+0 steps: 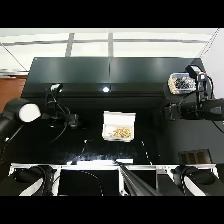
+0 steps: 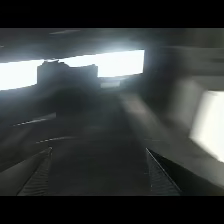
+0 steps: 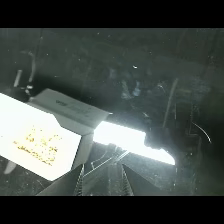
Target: Fold the box and place the chain.
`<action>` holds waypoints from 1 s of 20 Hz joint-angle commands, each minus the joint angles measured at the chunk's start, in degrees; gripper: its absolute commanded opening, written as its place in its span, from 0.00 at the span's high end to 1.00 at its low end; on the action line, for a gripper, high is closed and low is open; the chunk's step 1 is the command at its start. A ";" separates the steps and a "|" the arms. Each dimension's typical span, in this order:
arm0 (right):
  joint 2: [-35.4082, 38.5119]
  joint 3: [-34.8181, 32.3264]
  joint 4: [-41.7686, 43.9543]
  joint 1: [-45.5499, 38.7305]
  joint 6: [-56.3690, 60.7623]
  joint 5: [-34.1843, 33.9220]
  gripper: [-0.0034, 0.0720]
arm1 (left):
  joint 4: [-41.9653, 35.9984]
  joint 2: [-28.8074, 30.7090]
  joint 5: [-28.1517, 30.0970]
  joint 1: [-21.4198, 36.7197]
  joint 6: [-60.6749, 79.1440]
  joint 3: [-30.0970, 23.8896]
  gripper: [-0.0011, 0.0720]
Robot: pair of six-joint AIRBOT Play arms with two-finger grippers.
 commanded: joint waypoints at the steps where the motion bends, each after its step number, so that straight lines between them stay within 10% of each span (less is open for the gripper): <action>1: 0.02 0.02 0.00 -0.04 0.46 -0.35 0.56 | -38.07 3.67 8.59 10.86 42.49 -9.49 0.11; 12: 0.02 0.02 -1.29 -0.04 0.44 -10.49 0.56 | -39.52 2.32 7.41 5.92 89.90 -9.90 0.01; 20: 0.02 0.02 -1.18 -0.04 0.46 -10.86 0.56 | -38.75 -13.05 12.50 1.53 105.70 -9.35 0.02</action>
